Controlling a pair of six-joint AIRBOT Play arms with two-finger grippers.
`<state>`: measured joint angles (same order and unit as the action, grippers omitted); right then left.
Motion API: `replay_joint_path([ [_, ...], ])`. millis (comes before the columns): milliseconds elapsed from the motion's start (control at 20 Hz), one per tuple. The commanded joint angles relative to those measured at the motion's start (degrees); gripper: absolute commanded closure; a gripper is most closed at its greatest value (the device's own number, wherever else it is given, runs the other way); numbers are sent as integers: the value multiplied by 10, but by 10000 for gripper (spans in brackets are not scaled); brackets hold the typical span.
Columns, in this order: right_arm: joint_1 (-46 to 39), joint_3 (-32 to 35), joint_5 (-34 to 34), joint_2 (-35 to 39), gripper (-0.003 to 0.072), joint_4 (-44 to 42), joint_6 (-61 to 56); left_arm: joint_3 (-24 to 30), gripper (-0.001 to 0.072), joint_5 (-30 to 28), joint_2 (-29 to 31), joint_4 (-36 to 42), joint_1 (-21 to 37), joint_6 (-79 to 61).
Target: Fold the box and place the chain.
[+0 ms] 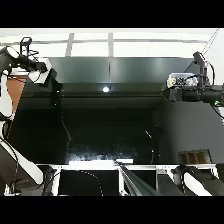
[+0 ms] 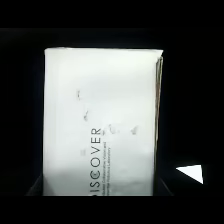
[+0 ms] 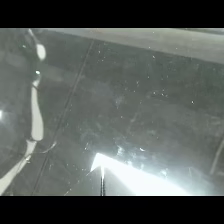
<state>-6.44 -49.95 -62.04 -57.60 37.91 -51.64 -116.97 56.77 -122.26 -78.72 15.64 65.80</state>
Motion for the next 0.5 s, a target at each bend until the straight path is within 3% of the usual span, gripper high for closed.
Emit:
replay_joint_path([
  [0, 2, 0, 11, 0, 676, 1, 0, -12, 232, 10, -14, -37, 1, 33],
  [50, 2, 0, 10, 0, 676, -1, 0, -12, -1, 16, -9, -37, -2, 39],
  [300, 2, -1, 6, 0, 675, -49, 3, -12, -3, 78, 86, -37, -14, 61],
  [400, 8, -4, 2, 6, 676, -49, 19, -11, -1, 134, 141, -37, -18, 133],
  [450, 14, -12, -4, 12, 676, -46, 32, -11, 62, 177, 166, -37, -19, 166],
])
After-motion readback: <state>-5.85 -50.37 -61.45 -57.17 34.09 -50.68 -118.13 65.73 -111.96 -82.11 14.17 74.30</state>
